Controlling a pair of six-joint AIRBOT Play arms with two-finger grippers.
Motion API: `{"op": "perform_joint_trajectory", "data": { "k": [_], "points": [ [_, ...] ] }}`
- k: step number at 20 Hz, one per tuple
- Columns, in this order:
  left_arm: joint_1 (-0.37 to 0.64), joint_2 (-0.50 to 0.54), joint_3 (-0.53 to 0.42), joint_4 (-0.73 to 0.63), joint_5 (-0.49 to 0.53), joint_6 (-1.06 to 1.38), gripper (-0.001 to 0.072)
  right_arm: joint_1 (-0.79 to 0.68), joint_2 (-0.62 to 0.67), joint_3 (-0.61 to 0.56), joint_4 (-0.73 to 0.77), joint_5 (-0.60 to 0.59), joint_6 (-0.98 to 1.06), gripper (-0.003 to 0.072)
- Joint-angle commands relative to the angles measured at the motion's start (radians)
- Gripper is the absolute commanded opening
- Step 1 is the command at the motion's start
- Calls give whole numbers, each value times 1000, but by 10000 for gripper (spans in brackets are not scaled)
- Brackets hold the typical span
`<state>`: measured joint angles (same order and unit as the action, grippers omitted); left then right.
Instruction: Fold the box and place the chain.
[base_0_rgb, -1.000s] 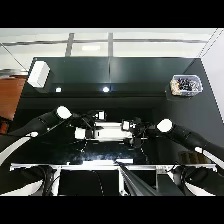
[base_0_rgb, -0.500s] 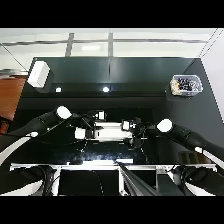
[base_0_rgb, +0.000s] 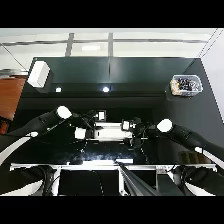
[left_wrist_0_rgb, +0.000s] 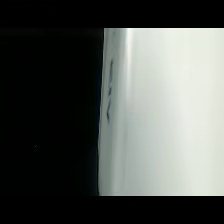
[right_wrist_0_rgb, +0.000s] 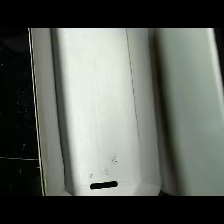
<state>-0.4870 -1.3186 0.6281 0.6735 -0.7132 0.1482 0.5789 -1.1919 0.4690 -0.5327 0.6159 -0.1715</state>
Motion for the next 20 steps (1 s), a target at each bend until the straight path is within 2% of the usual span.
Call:
{"op": "perform_joint_trajectory", "data": {
  "k": [1, 5, 6, 7, 8, 9, 15, 20],
  "points": [
    [1, 14, 4, -1, 3, 1, 75, 1, 0, 0, -1, 0, -1, 311],
    [1, 17, 4, -2, 2, -39, 102, 1, 0, 0, -1, 0, -1, 311],
    [1, 17, 4, -1, 1, -56, 196, 1, 0, 0, -1, 1, -1, 311],
    [1, 17, 4, -2, -3, -56, 381, 1, 0, 0, -2, 0, -1, 311],
    [1, 19, 4, -5, -2, -56, 521, 1, 0, 0, -2, 0, -1, 311],
    [1, 24, 4, -5, -1, -76, 558, 1, 0, 0, -1, 1, -1, 311],
    [8, 101, 4, 0, -22, -131, 559, 1, 0, 0, -1, 0, -1, 311],
    [81, 189, 3, 35, -130, -267, 559, 1, 0, 0, -1, 0, -1, 311]
  ]
}}
